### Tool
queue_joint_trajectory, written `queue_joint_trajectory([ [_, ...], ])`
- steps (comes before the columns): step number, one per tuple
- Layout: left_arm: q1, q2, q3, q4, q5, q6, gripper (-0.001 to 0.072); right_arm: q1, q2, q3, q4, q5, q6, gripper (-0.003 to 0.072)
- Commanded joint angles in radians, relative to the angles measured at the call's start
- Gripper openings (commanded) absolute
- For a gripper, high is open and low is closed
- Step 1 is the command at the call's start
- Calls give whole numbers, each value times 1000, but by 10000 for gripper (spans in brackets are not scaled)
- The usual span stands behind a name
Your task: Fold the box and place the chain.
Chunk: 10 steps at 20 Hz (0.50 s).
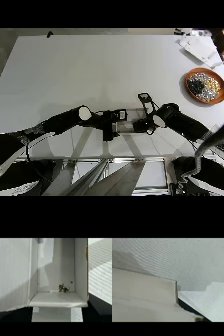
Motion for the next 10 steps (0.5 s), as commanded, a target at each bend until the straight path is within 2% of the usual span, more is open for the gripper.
queue_joint_trajectory([
  [1,0,0,0,-2,0,-4,276,0,0,0,-6,5,4,204],
  [2,0,0,0,-2,-1,-4,276,0,0,0,-6,6,3,70],
  [3,0,0,0,-2,0,-4,276,0,0,0,-6,5,3,17],
  [5,0,0,0,-2,0,-4,276,0,0,0,-6,6,0,17],
  [6,0,0,0,-2,-1,-4,276,0,0,0,-6,8,0,58],
  [8,0,0,0,-2,0,-4,276,0,3,0,-3,17,0,357],
  [9,0,0,0,-2,-1,-4,276,0,10,0,-3,26,0,411],
  [10,0,0,0,-2,0,-4,276,0,21,1,-5,35,-1,411],
])
